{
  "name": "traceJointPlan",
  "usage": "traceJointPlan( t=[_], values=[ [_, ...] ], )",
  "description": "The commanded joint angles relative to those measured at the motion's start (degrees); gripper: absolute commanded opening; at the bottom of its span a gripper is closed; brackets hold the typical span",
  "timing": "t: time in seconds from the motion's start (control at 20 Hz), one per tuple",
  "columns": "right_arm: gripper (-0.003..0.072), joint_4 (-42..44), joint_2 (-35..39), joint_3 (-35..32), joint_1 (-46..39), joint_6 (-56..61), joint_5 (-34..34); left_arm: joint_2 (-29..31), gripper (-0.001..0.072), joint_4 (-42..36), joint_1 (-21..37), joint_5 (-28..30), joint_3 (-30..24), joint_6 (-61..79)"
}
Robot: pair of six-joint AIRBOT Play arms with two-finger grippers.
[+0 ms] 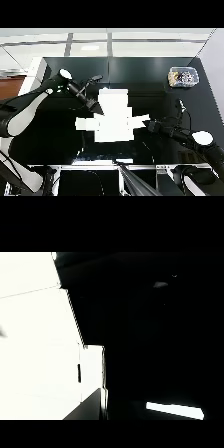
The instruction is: Fold the box and place the chain.
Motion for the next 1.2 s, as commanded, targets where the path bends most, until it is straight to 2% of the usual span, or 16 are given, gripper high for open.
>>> traceJointPlan(
  t=[0.0, 0.05, 0.1, 0.15, 0.2, 0.3, 0.4, 0.5, 0.55, 0.6, 0.75, 0.8, 0.9, 1.0, 1.15],
  values=[
    [0.0015, 0.0, 0.0, 0.0, 0.1, 0.0, 0.1, -0.4, 0.0022, 1.2, -0.4, -0.1, 0.6, -0.2],
    [0.0017, -0.1, 0.0, 0.0, 0.0, 0.0, 0.3, -0.4, 0.0023, 1.4, -0.3, -0.1, 0.6, -0.5],
    [0.0129, -0.2, 0.0, 0.0, -0.1, 0.0, 0.1, -0.4, 0.0023, 1.8, -0.2, -0.2, 0.8, -1.8],
    [0.0532, -0.2, 0.0, 0.3, -0.7, 0.0, 0.2, -0.4, 0.0022, 2.2, 0.0, -0.5, 1.3, -2.9],
    [0.0717, -1.4, 0.0, 1.4, -2.1, -0.1, 1.3, -0.4, 0.0022, 2.4, 0.3, -1.2, 2.0, -3.8],
    [0.0714, -9.7, 0.0, 6.7, -6.6, -0.4, 9.0, 0.3, 0.0021, 2.6, 1.0, -2.6, 3.1, -6.0],
    [0.0714, -22.3, 0.0, 15.2, -11.4, -0.5, 22.0, 3.7, 0.0019, 4.9, 1.6, -2.5, 2.8, -5.9],
    [0.0714, -34.0, 0.0, 23.4, -14.3, -0.5, 32.7, 9.4, 0.0018, 4.9, 1.6, 0.8, -0.4, -4.4],
    [0.0714, -37.1, 0.0, 26.0, -14.8, -0.5, 35.2, 13.4, 0.0019, 4.8, 1.2, 4.3, -3.8, -2.5],
    [0.0714, -38.9, 0.0, 27.8, -15.1, -0.5, 35.9, 18.7, 0.0019, 4.7, 0.5, 9.9, -9.0, 1.6],
    [0.0714, -39.1, 0.0, 28.4, -14.9, -4.5, 32.4, 33.1, 0.0025, 1.0, -0.9, 29.9, -26.7, 20.0],
    [0.0714, -38.9, 0.0, 28.4, -14.9, -6.9, 31.8, 36.0, 0.0024, 0.3, -1.0, 32.9, -31.2, 30.5],
    [0.0714, -38.1, 0.0, 28.2, -14.9, -12.6, 31.1, 37.2, 0.0024, 0.3, -1.1, 32.5, -35.4, 45.3],
    [0.0714, -35.6, 0.0, 27.5, -14.9, -17.7, 30.5, 36.0, 0.0024, -0.1, -2.7, 33.6, -35.7, 46.5],
    [0.0714, -27.5, 0.0, 24.2, -14.9, -27.6, 28.1, 33.9, 0.0025, -4.5, -5.9, 37.9, -35.7, 50.1]
  ],
)
